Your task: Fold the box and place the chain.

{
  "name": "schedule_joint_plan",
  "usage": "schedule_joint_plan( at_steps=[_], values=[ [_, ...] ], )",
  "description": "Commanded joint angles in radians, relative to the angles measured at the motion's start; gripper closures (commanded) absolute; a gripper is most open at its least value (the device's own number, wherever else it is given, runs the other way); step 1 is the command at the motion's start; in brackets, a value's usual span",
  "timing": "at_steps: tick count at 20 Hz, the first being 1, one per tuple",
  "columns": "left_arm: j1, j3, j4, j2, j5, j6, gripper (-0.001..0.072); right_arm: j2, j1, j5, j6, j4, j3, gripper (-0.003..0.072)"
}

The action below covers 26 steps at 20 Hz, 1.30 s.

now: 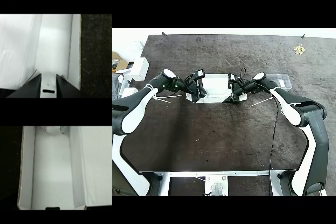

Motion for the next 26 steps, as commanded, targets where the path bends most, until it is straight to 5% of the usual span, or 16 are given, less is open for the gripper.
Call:
schedule_joint_plan(
  at_steps=[1, 11, 12, 14, 15, 21, 22, 26],
  values=[
    [0.0, -0.001, -0.014, 0.0, -0.014, 0.003, 0.0505, -0.001, 0.001, 0.0, 0.0, 0.0, 0.0, 0.0308],
    [0.0, -0.001, 0.031, 0.0, -0.016, 0.003, 0.0504, -0.001, 0.001, 0.0, 0.0, 0.0, 0.0, 0.0308],
    [0.0, -0.001, 0.033, 0.0, -0.016, 0.003, 0.0426, -0.001, 0.001, 0.0, 0.0, 0.0, 0.0, 0.0308],
    [0.0, -0.001, 0.03, 0.0, -0.002, 0.003, 0.0053, -0.001, 0.001, 0.0, 0.0, 0.0, 0.0, 0.0308],
    [0.0, -0.001, 0.025, 0.0, 0.002, 0.002, -0.0011, -0.001, 0.001, 0.0, 0.0, 0.0, 0.0, 0.0308],
    [0.0, -0.001, 0.026, 0.0, 0.003, -0.004, -0.0009, -0.001, 0.001, 0.0, 0.0, 0.0, 0.0, 0.0308],
    [0.001, -0.001, 0.037, 0.0, 0.005, -0.027, 0.0072, -0.001, 0.001, 0.0, 0.0, 0.0, 0.0, 0.0308],
    [0.031, 0.0, 0.079, 0.002, -0.013, -0.153, 0.0622, -0.001, 0.001, 0.001, 0.0, 0.0, 0.0, 0.0308]
  ],
)
